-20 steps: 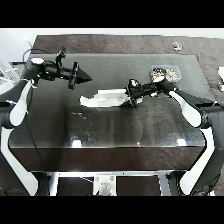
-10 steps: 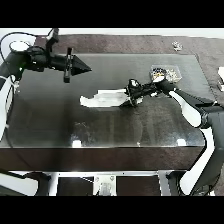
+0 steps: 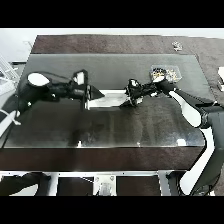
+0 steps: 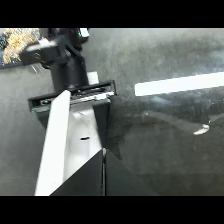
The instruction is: Fold the box and place the chain.
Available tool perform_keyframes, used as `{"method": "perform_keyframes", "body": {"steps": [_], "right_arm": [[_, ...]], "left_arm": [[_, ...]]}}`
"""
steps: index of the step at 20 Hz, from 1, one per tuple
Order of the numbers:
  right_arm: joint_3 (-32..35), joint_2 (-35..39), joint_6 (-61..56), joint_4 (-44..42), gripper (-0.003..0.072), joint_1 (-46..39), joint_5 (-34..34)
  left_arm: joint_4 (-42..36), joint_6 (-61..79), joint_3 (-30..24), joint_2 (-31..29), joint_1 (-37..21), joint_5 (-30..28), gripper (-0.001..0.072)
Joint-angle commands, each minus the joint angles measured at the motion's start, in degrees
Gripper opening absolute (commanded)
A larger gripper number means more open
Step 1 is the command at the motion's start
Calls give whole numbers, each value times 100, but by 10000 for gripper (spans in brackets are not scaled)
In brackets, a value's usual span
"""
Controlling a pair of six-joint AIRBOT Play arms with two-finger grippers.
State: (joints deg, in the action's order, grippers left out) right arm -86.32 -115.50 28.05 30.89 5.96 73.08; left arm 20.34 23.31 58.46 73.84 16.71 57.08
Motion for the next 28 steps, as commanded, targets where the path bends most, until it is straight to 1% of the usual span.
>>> {"method": "perform_keyframes", "body": {"steps": [1,4,7,9,11,12,13,15,17,19,22,25,28], "right_arm": [[0,-2,-2,0,581,2,2],[0,-2,-2,0,581,2,2],[0,-2,-2,0,581,2,2],[0,-2,-2,0,581,2,2],[0,-2,-2,0,581,2,2],[0,-2,-2,0,581,2,2],[0,-2,-2,0,581,2,2],[0,-2,-2,0,581,4,2],[0,-2,0,0,581,2,0],[0,-2,-2,0,581,2,0],[0,-2,-2,0,581,4,2],[0,-2,-2,0,581,2,2],[0,-2,-2,0,581,2,2]], "left_arm": [[33,125,-555,-149,365,-715,16],[33,120,-555,63,363,-697,16],[26,131,-553,457,363,-767,18],[-105,345,-551,741,363,-1145,18],[-627,885,-479,960,361,-1626,20],[-890,1134,-400,1051,343,-1764,20],[-1115,1327,-264,1152,308,-1755,20],[-1309,1429,63,1320,181,-1753,20],[-1351,1423,404,1528,0,-1665,19],[-1416,1416,686,1759,-170,-1451,20],[-1447,1432,1084,2234,-212,-1408,20],[-1447,1429,1316,2544,-212,-1392,20],[-1478,1462,1405,2721,-212,-1451,20]]}}
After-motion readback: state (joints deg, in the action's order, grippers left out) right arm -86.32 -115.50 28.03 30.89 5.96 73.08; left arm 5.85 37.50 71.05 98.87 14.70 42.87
